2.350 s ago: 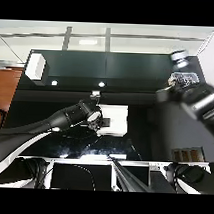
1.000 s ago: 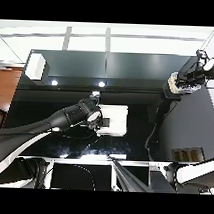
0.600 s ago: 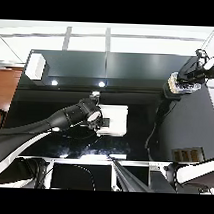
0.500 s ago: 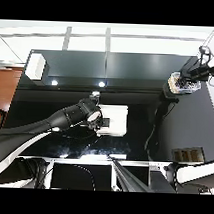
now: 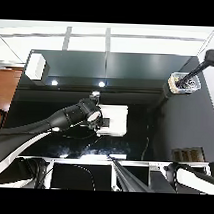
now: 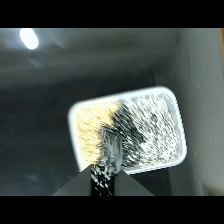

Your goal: Fold the box and place the chain.

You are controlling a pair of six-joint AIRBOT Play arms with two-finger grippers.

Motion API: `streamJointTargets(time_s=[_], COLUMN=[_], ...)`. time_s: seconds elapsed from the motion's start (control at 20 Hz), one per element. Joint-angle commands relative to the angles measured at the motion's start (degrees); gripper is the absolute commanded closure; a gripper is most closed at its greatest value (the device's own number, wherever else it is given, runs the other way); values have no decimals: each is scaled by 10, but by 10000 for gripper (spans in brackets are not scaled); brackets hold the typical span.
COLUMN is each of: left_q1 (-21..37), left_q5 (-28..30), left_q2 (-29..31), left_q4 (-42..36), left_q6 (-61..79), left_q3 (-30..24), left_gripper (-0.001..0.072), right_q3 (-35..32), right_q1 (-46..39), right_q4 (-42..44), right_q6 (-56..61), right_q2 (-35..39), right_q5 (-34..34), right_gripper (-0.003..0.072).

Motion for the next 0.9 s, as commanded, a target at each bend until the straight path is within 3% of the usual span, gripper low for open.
streamJointTargets(time_s=[0.0, 0.2, 0.45, 0.6, 0.85], left_q1=[0, 0, 0, 0, 0], left_q5=[0, 0, 0, 0, 0], left_q2=[0, 0, 0, 0, 0], left_q4=[0, 0, 0, 0, 0], left_q6=[0, 0, 0, 0, 0], left_q3=[0, 0, 0, 0, 0], left_gripper=[684, 684, 684, 684, 684], right_q3=[1, 1, -7, -67, -162], right_q1=[0, 2, 47, 82, 133], right_q4=[97, 181, 181, 196, 304], right_q6=[-36, -47, -54, -56, -57], right_q2=[97, 155, 213, 260, 305], right_q5=[19, 43, 128, 154, 179], right_gripper=[682, 683, 682, 682, 682])
